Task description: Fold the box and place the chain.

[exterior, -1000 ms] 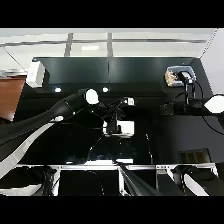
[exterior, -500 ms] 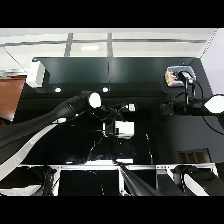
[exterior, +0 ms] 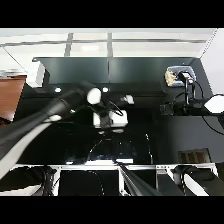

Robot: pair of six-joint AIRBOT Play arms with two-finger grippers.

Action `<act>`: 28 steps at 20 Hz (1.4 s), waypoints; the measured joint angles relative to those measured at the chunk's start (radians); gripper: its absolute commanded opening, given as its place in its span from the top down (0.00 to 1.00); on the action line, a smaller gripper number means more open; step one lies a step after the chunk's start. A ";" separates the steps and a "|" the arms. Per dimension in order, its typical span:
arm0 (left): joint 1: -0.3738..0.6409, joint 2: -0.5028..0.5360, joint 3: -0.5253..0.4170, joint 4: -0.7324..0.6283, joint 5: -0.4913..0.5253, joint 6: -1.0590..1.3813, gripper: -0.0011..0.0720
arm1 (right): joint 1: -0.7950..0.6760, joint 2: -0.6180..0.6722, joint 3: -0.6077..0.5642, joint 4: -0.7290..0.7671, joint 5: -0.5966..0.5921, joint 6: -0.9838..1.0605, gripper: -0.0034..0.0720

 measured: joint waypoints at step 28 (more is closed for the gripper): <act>1.161 -0.142 0.129 -0.005 0.026 -0.331 0.60 | 0.000 0.000 0.000 0.026 -0.006 0.038 0.94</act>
